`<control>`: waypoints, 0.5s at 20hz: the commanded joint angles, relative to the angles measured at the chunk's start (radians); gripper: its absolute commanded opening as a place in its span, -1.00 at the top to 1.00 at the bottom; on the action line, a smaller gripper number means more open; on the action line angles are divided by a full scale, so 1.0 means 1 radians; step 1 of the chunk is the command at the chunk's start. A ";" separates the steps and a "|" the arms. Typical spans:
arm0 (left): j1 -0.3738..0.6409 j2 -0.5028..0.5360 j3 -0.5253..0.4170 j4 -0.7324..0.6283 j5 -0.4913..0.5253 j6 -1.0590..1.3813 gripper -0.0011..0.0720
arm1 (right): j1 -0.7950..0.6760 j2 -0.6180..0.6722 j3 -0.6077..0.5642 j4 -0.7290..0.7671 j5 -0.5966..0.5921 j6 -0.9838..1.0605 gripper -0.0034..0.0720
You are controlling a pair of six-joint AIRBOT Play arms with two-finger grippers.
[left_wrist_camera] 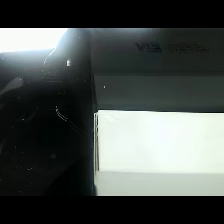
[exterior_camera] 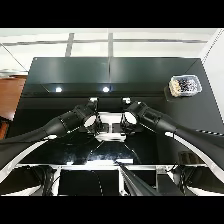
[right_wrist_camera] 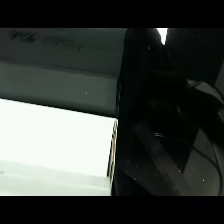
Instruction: Fold the box and place the chain.
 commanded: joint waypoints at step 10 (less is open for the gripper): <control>0.001 -0.001 0.000 -0.003 -0.003 0.001 0.89 | 0.004 -0.079 0.045 -0.011 -0.007 0.045 0.56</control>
